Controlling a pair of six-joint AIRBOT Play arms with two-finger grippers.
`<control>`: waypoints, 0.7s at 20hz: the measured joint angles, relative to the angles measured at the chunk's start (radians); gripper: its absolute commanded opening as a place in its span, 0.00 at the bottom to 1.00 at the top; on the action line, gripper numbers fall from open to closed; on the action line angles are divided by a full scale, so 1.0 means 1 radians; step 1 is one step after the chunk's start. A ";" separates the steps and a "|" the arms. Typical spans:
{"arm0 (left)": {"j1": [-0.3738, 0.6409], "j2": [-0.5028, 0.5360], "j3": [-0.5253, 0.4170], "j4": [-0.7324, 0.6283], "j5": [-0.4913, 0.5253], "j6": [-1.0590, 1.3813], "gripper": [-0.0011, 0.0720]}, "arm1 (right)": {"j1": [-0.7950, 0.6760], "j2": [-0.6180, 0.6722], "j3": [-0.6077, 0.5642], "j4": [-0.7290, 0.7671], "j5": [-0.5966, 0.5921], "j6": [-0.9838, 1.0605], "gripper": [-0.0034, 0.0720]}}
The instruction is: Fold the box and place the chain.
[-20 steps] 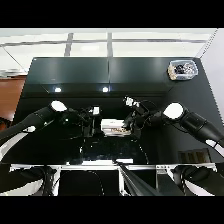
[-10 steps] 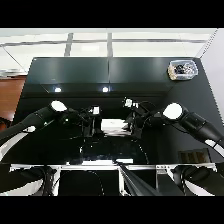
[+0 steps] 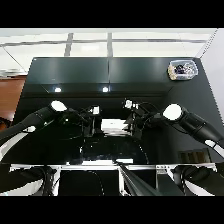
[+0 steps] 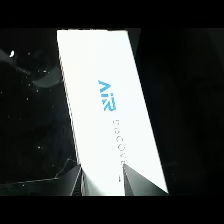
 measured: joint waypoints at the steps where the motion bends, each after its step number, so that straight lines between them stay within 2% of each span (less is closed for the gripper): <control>1: 0.000 0.000 0.000 0.000 0.000 0.000 0.56 | 0.000 0.000 -0.004 -0.004 0.000 0.000 0.46; 6: 0.000 0.000 0.000 0.001 -0.003 0.001 0.56 | -0.002 0.005 -0.005 -0.022 0.021 0.042 0.46; 9: 0.000 0.000 0.000 0.004 -0.003 0.001 0.56 | -0.013 0.018 0.020 -0.013 0.029 0.191 0.46; 10: 0.000 0.000 0.000 0.004 -0.003 0.001 0.56 | -0.017 0.021 0.026 0.006 0.036 0.262 0.31; 11: 0.000 0.000 0.000 0.004 -0.002 0.001 0.56 | -0.019 0.024 0.031 0.033 0.039 0.330 0.08; 14: 0.000 0.000 0.000 0.003 -0.002 0.001 0.56 | -0.011 0.026 0.037 0.117 0.040 0.522 0.07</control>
